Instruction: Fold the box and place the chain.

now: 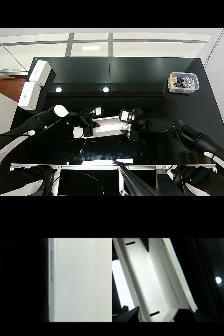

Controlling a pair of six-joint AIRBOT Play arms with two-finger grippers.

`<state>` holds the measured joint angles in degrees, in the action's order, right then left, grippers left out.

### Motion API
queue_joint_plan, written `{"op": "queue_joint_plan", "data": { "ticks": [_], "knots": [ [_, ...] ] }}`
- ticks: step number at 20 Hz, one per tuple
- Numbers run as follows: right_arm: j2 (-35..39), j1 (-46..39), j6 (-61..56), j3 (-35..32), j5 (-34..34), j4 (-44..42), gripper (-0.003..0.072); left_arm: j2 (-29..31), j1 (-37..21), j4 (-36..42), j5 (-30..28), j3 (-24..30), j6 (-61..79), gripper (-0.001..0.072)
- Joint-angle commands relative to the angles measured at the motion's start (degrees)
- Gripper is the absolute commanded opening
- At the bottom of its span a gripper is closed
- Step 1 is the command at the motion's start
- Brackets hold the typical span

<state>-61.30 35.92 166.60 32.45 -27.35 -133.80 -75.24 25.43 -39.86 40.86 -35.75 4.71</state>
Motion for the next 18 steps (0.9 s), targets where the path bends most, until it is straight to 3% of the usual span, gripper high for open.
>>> {"op": "queue_joint_plan", "data": {
  "ticks": [1, 6, 18],
  "knots": [
    [-1.6, -0.3, 3.2, 1.2, -2.1, -3.7, 0.0698, 0.0, 0.0, -0.2, 0.1, -0.1, 0.1, 0.0026],
    [-1.7, -0.9, 4.3, 1.5, -8.6, -5.7, 0.0698, 0.1, 0.1, -0.2, 1.6, -0.1, 0.1, 0.0025],
    [-3.9, -1.3, 4.3, 1.5, -11.8, -5.0, 0.0697, 0.0, 1.3, -0.2, 1.7, -0.1, 0.2, 0.0026]
  ]
}}
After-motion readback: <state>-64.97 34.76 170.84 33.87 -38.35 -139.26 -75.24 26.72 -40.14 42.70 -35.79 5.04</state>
